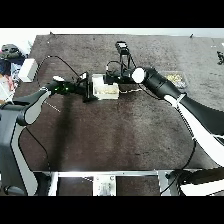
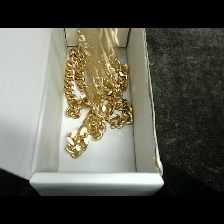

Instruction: Fold the box and place the chain.

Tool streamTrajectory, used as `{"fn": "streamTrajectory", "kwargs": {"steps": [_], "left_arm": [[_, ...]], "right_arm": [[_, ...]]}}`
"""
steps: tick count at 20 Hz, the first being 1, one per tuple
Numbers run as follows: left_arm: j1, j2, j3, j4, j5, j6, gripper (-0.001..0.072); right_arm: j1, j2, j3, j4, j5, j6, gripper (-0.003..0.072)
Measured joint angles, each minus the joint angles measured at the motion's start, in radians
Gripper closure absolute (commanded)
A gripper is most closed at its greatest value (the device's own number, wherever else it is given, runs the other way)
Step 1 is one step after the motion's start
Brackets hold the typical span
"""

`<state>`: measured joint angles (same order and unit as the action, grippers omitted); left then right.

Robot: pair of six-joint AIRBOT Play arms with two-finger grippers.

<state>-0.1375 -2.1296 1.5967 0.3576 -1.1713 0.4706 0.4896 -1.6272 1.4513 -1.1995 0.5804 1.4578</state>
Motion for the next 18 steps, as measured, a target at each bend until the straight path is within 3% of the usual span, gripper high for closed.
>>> {"fn": "streamTrajectory", "kwargs": {"steps": [3,7,13,18], "left_arm": [[0.0,0.0,0.0,0.0,0.0,0.0,0.0411],[0.0,0.0,0.0,0.0,0.0,0.0,0.0411],[0.0,0.0,0.0,0.0,0.0,0.0,0.0411],[0.0,0.0,0.0,0.0,0.0,0.0,0.0411]], "right_arm": [[-0.076,0.014,-0.023,-0.035,0.066,0.008,0.0369],[-0.25,0.079,-0.141,-0.052,0.082,0.05,0.0368],[-0.48,0.074,-0.272,-0.058,-0.014,0.162,0.0368],[-0.53,-0.013,-0.291,0.011,-0.116,0.191,0.0369]]}}
